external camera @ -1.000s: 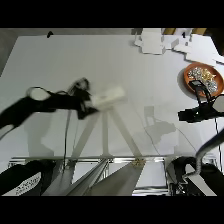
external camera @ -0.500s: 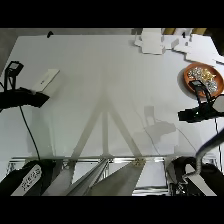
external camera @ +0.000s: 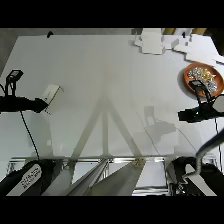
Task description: Fold the box and place the chain.
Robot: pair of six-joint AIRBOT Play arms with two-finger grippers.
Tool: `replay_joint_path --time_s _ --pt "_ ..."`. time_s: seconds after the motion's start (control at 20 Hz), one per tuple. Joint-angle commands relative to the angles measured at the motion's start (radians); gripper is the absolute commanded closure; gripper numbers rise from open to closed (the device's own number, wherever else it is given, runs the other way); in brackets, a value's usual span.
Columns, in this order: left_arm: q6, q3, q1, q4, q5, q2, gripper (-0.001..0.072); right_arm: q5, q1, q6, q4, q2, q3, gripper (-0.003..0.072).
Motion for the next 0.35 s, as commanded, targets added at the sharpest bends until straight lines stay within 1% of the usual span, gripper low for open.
replay_joint_path --time_s 0.0,0.3 --pt "-0.077 0.001 0.002 0.002 -0.034 0.062 0.0012 0.000 -0.001 0.000 0.000 0.001 0.000 0.0662" --pt "-0.077 0.001 0.002 0.002 -0.045 0.261 0.0013 0.000 -0.001 0.000 0.000 0.001 0.000 0.0662"
